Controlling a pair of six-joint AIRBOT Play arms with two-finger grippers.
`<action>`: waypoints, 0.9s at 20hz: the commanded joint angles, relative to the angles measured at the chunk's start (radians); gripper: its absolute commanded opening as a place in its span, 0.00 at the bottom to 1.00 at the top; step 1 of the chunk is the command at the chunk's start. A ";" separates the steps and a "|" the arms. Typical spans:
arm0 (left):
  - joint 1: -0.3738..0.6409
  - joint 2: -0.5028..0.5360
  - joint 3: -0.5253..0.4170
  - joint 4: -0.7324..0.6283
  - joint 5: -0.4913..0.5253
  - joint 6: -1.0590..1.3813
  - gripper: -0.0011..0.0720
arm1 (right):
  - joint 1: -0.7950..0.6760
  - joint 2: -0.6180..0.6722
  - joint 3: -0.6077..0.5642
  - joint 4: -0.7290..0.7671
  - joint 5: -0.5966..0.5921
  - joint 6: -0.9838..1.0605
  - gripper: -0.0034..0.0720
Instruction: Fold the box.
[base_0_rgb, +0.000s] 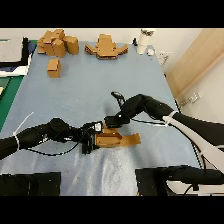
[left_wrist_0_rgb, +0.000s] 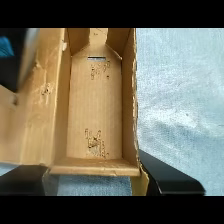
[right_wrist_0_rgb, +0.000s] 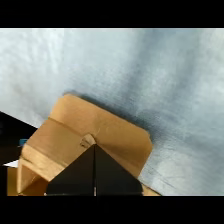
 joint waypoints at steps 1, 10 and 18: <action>0.000 -0.001 0.001 0.000 0.000 0.000 0.63 | -0.029 0.125 0.040 -0.080 -0.035 -0.007 0.05; 0.000 -0.001 0.001 0.000 0.001 0.000 0.63 | -0.038 0.491 -0.122 -0.247 -0.323 -0.257 0.05; 0.000 -0.001 0.001 0.000 0.001 0.000 0.63 | -0.022 0.475 -0.349 -0.270 -0.120 -0.836 0.80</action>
